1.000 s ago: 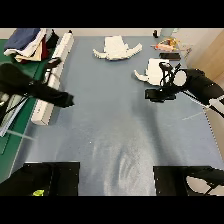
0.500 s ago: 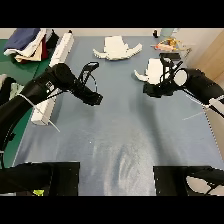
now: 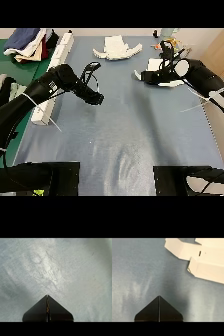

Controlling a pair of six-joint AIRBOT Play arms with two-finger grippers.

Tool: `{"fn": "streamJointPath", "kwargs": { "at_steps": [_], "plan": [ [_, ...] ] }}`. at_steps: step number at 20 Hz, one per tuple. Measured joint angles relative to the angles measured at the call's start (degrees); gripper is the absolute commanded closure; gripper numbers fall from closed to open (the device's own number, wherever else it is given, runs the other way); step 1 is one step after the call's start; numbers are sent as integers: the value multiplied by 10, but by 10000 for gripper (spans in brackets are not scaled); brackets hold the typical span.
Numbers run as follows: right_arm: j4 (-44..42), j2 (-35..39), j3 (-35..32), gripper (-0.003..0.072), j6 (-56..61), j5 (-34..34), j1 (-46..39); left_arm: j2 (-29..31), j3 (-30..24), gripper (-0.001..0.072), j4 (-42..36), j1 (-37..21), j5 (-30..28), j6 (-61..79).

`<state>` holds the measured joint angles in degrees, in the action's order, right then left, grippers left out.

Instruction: Fold the box.

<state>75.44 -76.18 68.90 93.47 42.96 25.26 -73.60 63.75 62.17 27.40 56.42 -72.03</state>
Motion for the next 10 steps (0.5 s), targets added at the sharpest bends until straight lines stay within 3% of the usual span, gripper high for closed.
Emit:
{"fn": "streamJointPath", "kwargs": {
  "at_steps": [10],
  "plan": [
    [-2,-30,43,685,-9,9,0,0,0,696,0,0,2,0]
  ]
}}
